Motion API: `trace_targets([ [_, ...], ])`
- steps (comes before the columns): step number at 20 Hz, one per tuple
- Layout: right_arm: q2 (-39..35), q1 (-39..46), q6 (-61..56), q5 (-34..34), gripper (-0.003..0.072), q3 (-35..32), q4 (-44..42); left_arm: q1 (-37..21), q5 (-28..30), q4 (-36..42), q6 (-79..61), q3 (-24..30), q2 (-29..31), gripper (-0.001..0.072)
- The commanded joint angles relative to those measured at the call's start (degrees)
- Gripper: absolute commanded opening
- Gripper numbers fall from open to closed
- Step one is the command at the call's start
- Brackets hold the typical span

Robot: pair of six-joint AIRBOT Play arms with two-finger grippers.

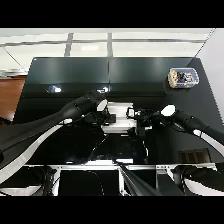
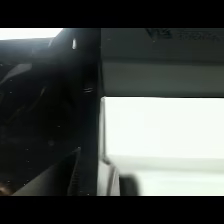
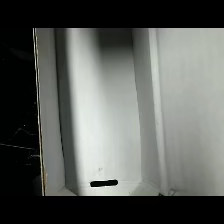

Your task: Fold the box and place the chain.

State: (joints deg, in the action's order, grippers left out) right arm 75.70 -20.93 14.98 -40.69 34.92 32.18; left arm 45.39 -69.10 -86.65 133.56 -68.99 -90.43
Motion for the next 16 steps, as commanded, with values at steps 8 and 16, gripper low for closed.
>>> trace_targets([
  [8,0.0,0.0,0.0,-0.1,0.0223,0.0,0.0,0.7,1.0,1.8,1.7,-0.8,-0.5,0.0151],
  [16,0.0,0.0,0.0,-0.1,0.0223,0.0,0.0,0.7,1.1,0.3,1.8,-0.8,-0.8,0.0257],
])
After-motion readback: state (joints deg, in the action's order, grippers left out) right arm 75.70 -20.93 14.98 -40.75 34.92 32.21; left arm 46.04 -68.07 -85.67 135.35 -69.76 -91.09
